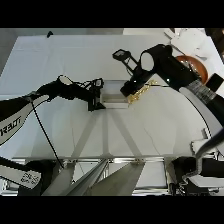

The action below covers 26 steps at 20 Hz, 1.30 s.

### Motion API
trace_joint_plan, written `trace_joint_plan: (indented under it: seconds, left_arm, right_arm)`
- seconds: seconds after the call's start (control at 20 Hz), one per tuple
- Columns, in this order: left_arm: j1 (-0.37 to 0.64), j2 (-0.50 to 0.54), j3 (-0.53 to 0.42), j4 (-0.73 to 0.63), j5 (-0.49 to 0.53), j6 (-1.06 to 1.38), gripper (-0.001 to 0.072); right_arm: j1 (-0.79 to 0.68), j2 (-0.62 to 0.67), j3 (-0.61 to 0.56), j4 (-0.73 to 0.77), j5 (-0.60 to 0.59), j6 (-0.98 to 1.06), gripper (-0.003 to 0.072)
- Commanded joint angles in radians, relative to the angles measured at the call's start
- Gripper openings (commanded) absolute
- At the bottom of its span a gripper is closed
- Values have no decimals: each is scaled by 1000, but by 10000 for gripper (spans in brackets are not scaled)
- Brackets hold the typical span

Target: Fold the box and place the chain.

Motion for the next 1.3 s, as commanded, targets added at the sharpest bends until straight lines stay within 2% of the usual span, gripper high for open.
trace_joint_plan:
  seconds: [0.0, 0.1, 0.2, 0.35, 0.55, 0.8, 0.9, 0.95, 1.15, 1.25]
  left_arm:
    - [0, 0, 0, 0, 0, 0, 113]
    - [0, 0, 0, 0, 0, 0, 113]
    - [0, 0, 0, 0, 0, 0, 113]
    - [0, 0, 0, 0, 0, 0, 113]
    - [0, 0, 0, 0, 0, 0, 113]
    - [0, 0, 0, 0, 0, 0, 113]
    - [0, 0, 0, 0, 0, 0, 113]
    - [0, 0, 0, 0, 0, 0, 113]
    - [0, 0, 0, 0, 0, 0, 113]
    - [0, 0, 0, 0, 0, 0, 113]
  right_arm:
    - [72, -14, -2, 103, -99, -68, 9]
    - [95, -45, -2, 162, -151, -102, 9]
    - [109, -90, -2, 156, -204, -89, 11]
    - [118, -146, -2, 61, -257, 23, 11]
    - [117, -155, -2, -113, -338, 226, 11]
    - [117, -172, -2, -127, -333, 247, 21]
    - [118, -172, -2, -124, -311, 244, 227]
    - [118, -171, -2, -124, -293, 233, 272]
    - [117, -141, -2, -124, -210, 153, 272]
    - [105, -99, -2, -103, -204, 140, 272]
